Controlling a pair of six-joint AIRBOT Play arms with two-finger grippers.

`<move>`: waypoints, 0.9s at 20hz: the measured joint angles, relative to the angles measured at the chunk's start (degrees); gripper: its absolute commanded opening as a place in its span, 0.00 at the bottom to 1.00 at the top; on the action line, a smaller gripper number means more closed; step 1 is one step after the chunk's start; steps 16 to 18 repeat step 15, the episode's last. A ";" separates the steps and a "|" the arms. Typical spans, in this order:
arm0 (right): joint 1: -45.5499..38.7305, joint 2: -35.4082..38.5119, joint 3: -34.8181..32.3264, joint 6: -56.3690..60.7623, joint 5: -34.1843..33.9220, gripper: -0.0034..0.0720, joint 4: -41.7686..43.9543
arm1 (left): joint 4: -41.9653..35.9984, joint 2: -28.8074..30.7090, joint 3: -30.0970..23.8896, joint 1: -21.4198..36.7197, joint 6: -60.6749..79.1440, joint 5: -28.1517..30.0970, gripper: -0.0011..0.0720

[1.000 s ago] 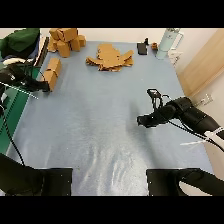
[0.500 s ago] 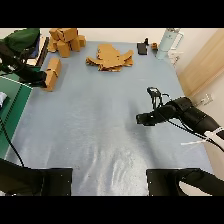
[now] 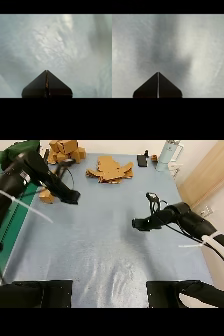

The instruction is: Fold the box.

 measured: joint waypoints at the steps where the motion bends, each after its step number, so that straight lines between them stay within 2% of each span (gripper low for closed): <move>1: 0.00 -1.42 1.92 0.13 -0.55 0.05 0.22 | 0.24 2.05 -3.89 -2.34 -0.76 1.68 0.02; 4: 0.00 -6.58 7.58 0.13 -2.51 0.05 0.55 | 0.33 6.73 -14.01 -9.05 -3.63 6.86 0.02; 8: 0.00 -12.24 11.61 0.13 -4.24 0.05 1.95 | 0.44 9.11 -21.46 -16.85 -7.48 14.45 0.03; 12: 0.00 -14.27 12.79 0.13 -5.05 0.05 2.36 | 0.09 9.77 -23.76 -20.41 -9.42 18.62 0.03; 18: 0.00 -14.78 13.05 0.13 -5.25 0.05 2.43 | -0.20 9.92 -24.26 -21.22 -9.86 19.47 0.03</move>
